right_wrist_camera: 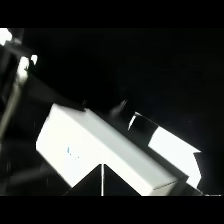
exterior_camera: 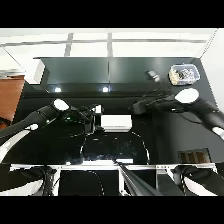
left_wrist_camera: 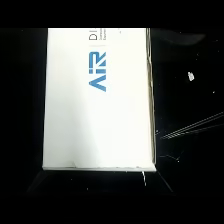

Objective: Fold the box and place the chain.

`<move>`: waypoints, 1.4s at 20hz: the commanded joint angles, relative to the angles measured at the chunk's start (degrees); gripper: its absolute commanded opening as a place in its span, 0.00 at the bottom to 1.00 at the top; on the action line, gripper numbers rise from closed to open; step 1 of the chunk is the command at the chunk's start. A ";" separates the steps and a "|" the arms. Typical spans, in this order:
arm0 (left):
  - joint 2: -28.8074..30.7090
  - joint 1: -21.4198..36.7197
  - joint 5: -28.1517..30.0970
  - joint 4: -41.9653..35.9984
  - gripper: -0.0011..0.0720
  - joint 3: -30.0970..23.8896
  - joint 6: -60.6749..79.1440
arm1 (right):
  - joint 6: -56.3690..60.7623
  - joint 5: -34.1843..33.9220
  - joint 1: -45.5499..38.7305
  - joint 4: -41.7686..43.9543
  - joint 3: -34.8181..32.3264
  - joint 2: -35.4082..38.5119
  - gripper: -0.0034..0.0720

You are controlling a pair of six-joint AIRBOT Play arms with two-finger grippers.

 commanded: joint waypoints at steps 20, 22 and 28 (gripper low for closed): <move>-8.79 -11.91 -9.03 11.04 0.99 21.79 -37.03 | 4.11 12.11 -15.54 -7.85 -0.02 14.86 0.07; -8.79 -11.91 -9.53 11.65 0.99 22.18 -37.03 | 4.15 12.17 -15.54 -8.74 -0.02 14.86 0.07; -8.79 -12.17 -12.66 14.58 0.99 24.30 -36.37 | 4.17 12.33 -15.54 -9.31 -0.02 14.86 0.07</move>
